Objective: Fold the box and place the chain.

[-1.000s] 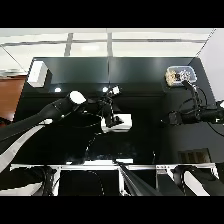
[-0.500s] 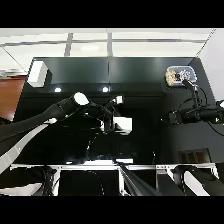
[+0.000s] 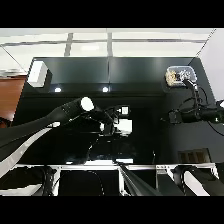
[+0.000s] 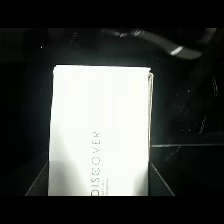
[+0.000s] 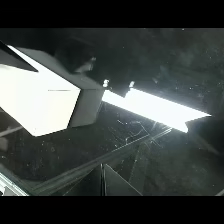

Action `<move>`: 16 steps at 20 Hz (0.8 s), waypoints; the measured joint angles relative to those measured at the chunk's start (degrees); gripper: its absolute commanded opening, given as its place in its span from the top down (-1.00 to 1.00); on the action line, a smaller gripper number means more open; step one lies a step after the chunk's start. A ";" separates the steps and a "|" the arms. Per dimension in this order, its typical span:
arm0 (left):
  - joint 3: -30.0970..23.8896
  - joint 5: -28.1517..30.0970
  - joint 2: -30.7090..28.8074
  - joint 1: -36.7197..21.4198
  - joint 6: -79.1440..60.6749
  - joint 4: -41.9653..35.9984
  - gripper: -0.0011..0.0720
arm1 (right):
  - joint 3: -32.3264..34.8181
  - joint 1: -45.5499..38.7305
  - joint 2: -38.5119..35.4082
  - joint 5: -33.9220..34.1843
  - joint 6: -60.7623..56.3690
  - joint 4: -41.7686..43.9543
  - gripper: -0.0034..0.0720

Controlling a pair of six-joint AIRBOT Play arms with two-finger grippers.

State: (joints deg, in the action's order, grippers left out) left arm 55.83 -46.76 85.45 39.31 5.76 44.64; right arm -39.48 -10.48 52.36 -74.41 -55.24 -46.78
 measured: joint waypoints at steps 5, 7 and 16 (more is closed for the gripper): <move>2.38 -1.70 -7.72 -7.45 16.39 15.41 0.06 | 0.00 0.00 0.00 0.13 -0.02 0.00 0.87; 2.73 -2.23 -11.61 -15.45 22.99 19.30 0.06 | 0.00 0.00 0.00 0.13 -0.04 0.00 0.87; 0.07 -12.70 -18.12 -55.95 49.77 26.60 0.06 | 0.00 0.00 0.00 1.27 -0.07 0.13 0.87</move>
